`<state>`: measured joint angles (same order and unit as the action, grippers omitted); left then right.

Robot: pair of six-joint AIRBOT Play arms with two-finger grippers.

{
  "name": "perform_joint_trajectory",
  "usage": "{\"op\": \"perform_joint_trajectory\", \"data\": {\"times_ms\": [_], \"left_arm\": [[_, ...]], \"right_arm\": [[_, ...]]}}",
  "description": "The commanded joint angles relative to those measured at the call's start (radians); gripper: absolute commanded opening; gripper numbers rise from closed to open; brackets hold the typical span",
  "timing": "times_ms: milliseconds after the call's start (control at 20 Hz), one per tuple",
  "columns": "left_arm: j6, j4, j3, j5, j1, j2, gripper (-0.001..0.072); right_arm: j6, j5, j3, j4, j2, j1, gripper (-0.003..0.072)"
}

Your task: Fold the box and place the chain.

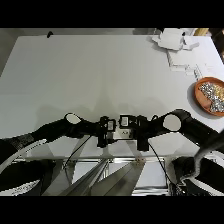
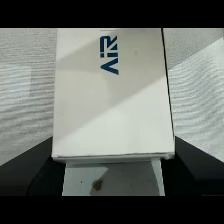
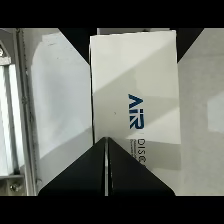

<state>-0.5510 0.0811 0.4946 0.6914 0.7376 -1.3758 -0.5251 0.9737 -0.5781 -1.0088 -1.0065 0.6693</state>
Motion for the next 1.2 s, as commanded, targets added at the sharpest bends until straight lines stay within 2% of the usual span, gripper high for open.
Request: {"op": "perform_joint_trajectory", "data": {"times_ms": [0, 300, 450, 550, 700, 850, 950, 1100, 1150], "left_arm": [[0.001, -0.001, 0.000, 0.001, 0.000, 0.001, 0.0271], [0.001, -0.001, 0.000, 0.001, 0.000, 0.001, 0.0271], [0.001, -0.001, 0.000, 0.001, 0.000, 0.001, 0.0271], [0.001, -0.001, 0.000, 0.001, 0.000, 0.001, 0.0271], [0.001, -0.001, 0.000, 0.001, 0.000, 0.001, 0.0271], [0.001, -0.001, 0.000, 0.002, 0.000, 0.001, 0.0271], [0.001, -0.001, 0.000, 0.001, 0.000, 0.001, 0.0271], [0.001, -0.001, 0.000, 0.001, 0.000, 0.001, 0.0271], [0.001, -0.001, 0.000, 0.002, 0.000, 0.001, 0.0271]], "right_arm": [[0.000, 0.010, 0.001, -0.001, -0.032, 0.000, 0.0019], [-0.001, 0.011, 0.001, -0.001, -0.058, 0.000, 0.0019], [-0.033, 0.019, -0.002, -0.009, -0.006, -0.001, 0.0019], [-0.110, 0.029, -0.015, -0.066, 0.060, -0.001, 0.0019], [-0.299, 0.061, -0.037, -0.247, 0.163, -0.016, 0.0019], [-0.533, 0.144, -0.037, -0.444, 0.203, -0.156, 0.0019], [-0.605, 0.178, -0.036, -0.538, 0.202, -0.312, 0.0019], [-0.618, 0.110, -0.035, -0.525, 0.202, -0.576, 0.0018], [-0.687, 0.080, -0.035, -0.521, 0.198, -0.640, 0.0018]]}}
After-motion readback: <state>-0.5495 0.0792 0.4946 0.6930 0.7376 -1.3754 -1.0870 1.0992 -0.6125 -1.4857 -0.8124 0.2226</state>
